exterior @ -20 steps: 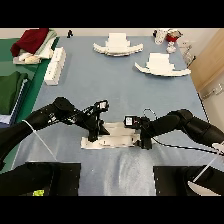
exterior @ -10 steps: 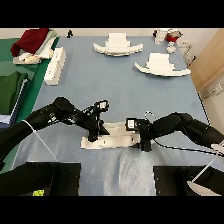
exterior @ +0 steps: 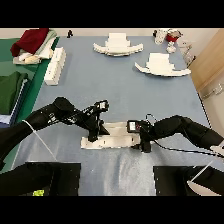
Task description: Fold the box.
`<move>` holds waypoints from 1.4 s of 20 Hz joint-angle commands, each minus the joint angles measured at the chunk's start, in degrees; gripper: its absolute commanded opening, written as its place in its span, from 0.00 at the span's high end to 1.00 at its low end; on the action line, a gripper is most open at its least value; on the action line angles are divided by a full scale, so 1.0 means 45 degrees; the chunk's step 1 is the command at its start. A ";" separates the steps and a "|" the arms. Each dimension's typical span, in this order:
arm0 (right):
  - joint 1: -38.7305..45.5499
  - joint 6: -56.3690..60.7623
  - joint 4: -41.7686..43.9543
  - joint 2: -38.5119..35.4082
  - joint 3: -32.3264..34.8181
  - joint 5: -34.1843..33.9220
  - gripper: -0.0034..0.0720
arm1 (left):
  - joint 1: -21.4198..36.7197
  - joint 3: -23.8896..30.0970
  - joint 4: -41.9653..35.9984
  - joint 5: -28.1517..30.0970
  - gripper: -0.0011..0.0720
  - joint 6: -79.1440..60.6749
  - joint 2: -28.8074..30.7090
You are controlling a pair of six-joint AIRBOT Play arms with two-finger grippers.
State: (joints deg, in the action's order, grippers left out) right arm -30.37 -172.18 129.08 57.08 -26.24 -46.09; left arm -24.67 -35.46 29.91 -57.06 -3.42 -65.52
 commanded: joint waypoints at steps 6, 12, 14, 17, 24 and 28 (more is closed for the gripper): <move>-0.0015 -0.0078 0.0053 0.0024 0.0520 0.0151 0.03 | 0.0000 -0.0005 0.0000 0.0005 0.96 0.0000 -0.0005; -0.0019 -0.0078 0.0107 0.0024 0.0520 0.0272 0.24 | 0.0000 -0.0005 0.0000 0.0000 0.96 0.0000 -0.0005; -0.0019 -0.0083 0.0102 0.0024 0.0520 0.0282 0.08 | 0.0000 -0.0005 0.0000 0.0000 0.96 0.0000 -0.0005; -0.0019 -0.0083 0.0170 -0.0087 0.0515 0.0335 0.03 | 0.0000 -0.0005 0.0000 0.0005 0.96 0.0000 -0.0005; -0.0102 -0.0078 0.0486 -0.0291 0.0675 0.0680 0.03 | 0.0000 -0.0005 0.0000 0.0005 0.96 0.0000 -0.0005; -0.0112 -0.0083 0.0481 -0.0291 0.0889 0.0903 0.03 | 0.0000 -0.0005 0.0000 0.0005 0.96 0.0000 -0.0005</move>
